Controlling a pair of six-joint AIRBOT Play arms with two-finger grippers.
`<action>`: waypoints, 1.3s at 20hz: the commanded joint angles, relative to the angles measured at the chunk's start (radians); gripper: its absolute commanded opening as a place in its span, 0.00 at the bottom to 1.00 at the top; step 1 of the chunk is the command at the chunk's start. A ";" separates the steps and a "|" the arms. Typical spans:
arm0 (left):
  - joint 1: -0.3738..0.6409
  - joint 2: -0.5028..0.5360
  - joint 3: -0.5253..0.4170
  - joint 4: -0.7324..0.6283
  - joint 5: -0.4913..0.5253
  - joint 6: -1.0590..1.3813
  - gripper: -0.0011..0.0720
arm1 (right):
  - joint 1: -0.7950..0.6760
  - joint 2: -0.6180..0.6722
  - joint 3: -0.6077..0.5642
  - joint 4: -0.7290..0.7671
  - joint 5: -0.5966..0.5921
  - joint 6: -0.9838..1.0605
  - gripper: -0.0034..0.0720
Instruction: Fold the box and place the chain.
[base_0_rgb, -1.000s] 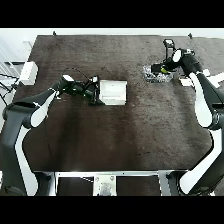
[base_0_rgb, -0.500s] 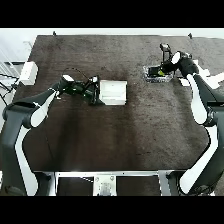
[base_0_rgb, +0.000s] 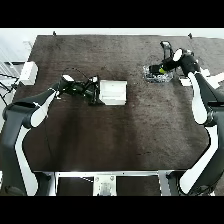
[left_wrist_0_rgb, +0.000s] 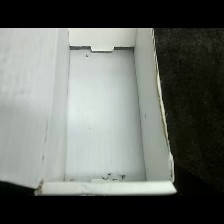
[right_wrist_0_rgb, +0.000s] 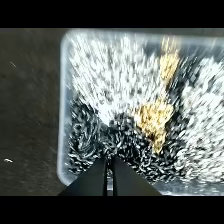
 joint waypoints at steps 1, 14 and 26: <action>0.000 0.000 0.000 0.000 0.000 0.000 0.66 | 0.011 0.062 0.016 -0.001 0.004 -0.011 0.06; 0.000 0.000 0.000 0.000 0.000 0.000 0.66 | 0.164 0.572 0.016 -0.001 0.205 -0.106 0.06; 0.000 0.000 0.000 0.000 0.000 0.000 0.66 | 0.467 0.637 -0.071 0.000 0.352 -0.128 0.06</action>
